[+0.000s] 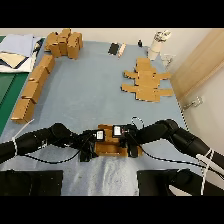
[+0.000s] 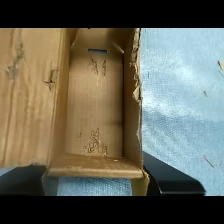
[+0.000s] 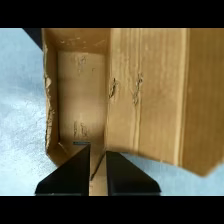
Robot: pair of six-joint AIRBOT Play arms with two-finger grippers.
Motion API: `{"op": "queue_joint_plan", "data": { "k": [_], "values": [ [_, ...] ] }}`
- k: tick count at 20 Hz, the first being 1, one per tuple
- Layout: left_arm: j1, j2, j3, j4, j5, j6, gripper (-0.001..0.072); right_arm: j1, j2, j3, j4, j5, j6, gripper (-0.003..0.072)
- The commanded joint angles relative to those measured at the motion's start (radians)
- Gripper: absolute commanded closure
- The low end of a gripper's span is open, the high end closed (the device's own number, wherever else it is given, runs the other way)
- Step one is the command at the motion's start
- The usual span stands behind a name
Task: Fold the box.
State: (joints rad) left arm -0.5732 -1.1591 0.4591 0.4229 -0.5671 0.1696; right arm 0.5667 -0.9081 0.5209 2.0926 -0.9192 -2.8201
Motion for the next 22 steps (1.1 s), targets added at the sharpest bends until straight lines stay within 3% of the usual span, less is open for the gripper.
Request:
{"op": "queue_joint_plan", "data": {
  "k": [1,2,3,4,5,10,11,12,13,19,21,22],
  "values": [
    [0.0,0.0,0.0,-0.003,0.009,-0.003,0.0271,0.028,-0.014,-0.001,-0.009,0.03,-0.017,0.0572],
    [0.0,0.0,0.0,-0.003,0.009,-0.003,0.0272,0.028,-0.015,-0.001,-0.009,0.032,-0.017,0.0619],
    [0.0,0.0,0.0,-0.003,0.009,-0.003,0.0272,0.028,-0.015,-0.001,-0.011,0.03,-0.016,0.0619],
    [0.0,0.0,0.0,-0.003,0.009,-0.003,0.0272,0.028,-0.015,-0.001,-0.025,0.029,-0.015,0.0593],
    [0.0,0.0,0.0,-0.003,0.009,-0.003,0.0272,0.028,-0.015,-0.001,-0.049,0.03,-0.014,0.0475],
    [0.0,0.0,0.0,-0.003,0.009,-0.003,0.0272,0.027,-0.004,0.002,-0.167,0.053,0.093,0.0451],
    [0.0,0.0,0.0,-0.003,0.009,-0.003,0.0272,0.027,0.006,0.002,-0.179,0.047,0.118,0.0404],
    [0.0,0.0,0.0,-0.003,0.009,-0.003,0.0272,0.027,0.019,0.002,-0.192,0.039,0.154,0.0272],
    [0.0,0.0,0.0,-0.003,0.009,-0.003,0.0272,0.027,0.034,0.002,-0.209,0.026,0.193,0.0229],
    [0.0,0.0,0.0,-0.003,0.009,-0.003,0.0272,0.027,0.092,0.001,-0.216,-0.128,0.247,0.0198],
    [0.0,0.0,0.0,-0.003,0.009,-0.003,0.0272,0.027,0.081,0.001,-0.17,-0.109,0.244,0.0198],
    [0.0,0.0,0.0,-0.003,0.009,-0.003,0.0272,0.027,0.067,0.001,-0.153,-0.089,0.226,0.0162]
  ]
}}
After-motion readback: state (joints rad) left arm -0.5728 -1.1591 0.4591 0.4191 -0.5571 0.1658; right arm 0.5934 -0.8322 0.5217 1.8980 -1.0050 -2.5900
